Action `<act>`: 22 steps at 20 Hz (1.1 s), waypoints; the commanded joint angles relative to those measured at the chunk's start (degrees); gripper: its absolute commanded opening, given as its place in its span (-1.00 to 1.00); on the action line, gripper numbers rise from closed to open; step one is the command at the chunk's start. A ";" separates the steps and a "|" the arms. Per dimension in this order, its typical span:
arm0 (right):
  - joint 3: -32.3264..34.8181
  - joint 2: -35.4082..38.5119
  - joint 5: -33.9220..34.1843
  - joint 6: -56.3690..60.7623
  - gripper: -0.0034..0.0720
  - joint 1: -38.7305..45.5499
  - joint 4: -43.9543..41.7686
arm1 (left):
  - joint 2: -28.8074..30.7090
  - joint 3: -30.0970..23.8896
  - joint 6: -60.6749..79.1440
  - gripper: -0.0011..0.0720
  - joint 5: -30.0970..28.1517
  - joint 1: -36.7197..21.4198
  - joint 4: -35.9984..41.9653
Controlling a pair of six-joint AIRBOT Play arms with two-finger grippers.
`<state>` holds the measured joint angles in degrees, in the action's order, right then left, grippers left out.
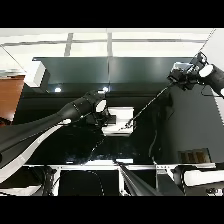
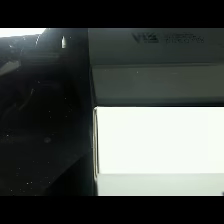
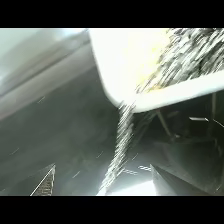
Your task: Fold the box and place the chain.
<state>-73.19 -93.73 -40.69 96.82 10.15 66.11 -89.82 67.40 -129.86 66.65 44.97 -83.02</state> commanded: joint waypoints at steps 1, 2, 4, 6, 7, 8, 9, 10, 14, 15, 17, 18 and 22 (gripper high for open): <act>-6.36 -6.67 -3.80 2.62 0.95 1.16 1.60 | 0.00 0.02 0.00 -0.88 -0.09 -0.02 -0.04; -6.40 -7.32 -2.69 2.64 0.95 1.16 0.70 | 0.00 0.02 0.02 -0.88 -0.17 -0.04 -0.07; -6.43 -8.87 -1.29 2.62 0.95 1.16 -2.54 | 0.00 0.02 0.00 -0.88 -0.15 -0.11 -0.04; -6.43 -9.68 -0.87 2.58 0.95 1.16 -5.05 | 0.00 0.02 0.02 -0.88 -0.11 -0.11 -0.04; -6.45 -9.68 -0.70 2.36 0.94 1.14 -5.01 | 0.00 0.02 0.00 -0.88 -0.07 -0.11 -0.04; -6.45 -9.60 -0.90 2.32 0.54 1.16 -5.01 | 0.00 0.02 0.02 -0.88 -0.04 -0.11 -0.04; -6.45 -9.31 -1.84 1.88 -0.39 1.29 -4.98 | 0.00 0.02 0.00 -0.88 0.02 -0.11 -0.04; -6.45 -8.81 -3.04 0.94 -0.83 1.31 -4.72 | 0.00 0.02 0.00 -0.88 0.02 -0.11 -0.04; -6.45 -1.64 -7.52 -6.43 -0.83 1.27 -2.32 | 0.00 0.02 0.00 -0.88 0.00 -0.11 -0.04; -6.45 1.99 -9.20 -8.94 -0.83 1.27 -1.27 | 0.00 0.02 0.02 -0.88 0.00 -0.11 -0.04; -6.45 10.10 -12.94 -13.81 -0.83 1.25 -0.42 | 0.00 0.02 0.00 -0.88 -0.15 -0.11 -0.04; -6.45 14.97 -14.62 -15.19 -0.83 1.16 0.24 | 0.00 0.02 0.00 -0.88 -0.15 -0.11 -0.04; -6.43 32.24 -25.73 -15.19 -0.83 0.26 0.04 | 0.00 0.02 0.00 -0.88 -0.13 -0.11 -0.04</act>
